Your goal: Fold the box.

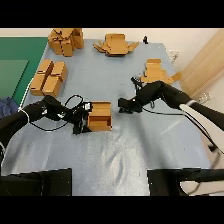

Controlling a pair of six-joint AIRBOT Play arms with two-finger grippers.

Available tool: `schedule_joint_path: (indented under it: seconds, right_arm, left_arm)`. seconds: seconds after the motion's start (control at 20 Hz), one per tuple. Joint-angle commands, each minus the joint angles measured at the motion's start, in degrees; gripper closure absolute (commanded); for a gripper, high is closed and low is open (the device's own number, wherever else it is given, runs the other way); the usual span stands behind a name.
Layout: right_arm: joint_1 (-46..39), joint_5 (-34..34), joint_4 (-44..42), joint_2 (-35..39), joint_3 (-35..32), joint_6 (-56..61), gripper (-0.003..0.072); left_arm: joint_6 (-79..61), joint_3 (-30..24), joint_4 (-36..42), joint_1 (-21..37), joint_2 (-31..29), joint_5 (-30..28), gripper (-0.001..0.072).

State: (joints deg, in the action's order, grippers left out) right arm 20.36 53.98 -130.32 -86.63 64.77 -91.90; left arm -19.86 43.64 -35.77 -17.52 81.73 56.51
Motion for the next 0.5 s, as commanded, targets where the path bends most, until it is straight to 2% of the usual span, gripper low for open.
schedule_joint_path:
  seconds: [0.0,0.1,0.25,0.35,0.45]
  right_arm:
    - [-4.0,2.8,-20.2,-13.1,9.3,-20.8,0.0681]
    - [-2.6,8.2,-21.3,-17.2,16.8,-25.0,0.0681]
    - [-0.3,21.4,-22.4,-15.6,19.1,-31.4,0.0681]
    - [1.2,23.7,-20.5,-11.2,14.4,-32.8,0.0681]
    - [2.6,17.2,-18.3,-4.4,5.7,-36.0,0.0682]
  left_arm:
    - [0.0,0.0,0.0,0.0,0.0,-0.5,0.0542]
    - [0.0,0.0,0.0,0.0,0.0,-0.4,0.0542]
    - [0.0,0.0,0.0,0.1,0.0,-0.4,0.0542]
    - [0.0,0.0,0.0,0.1,0.0,-0.4,0.0542]
    - [0.3,0.0,0.0,0.1,0.0,-0.4,0.0542]
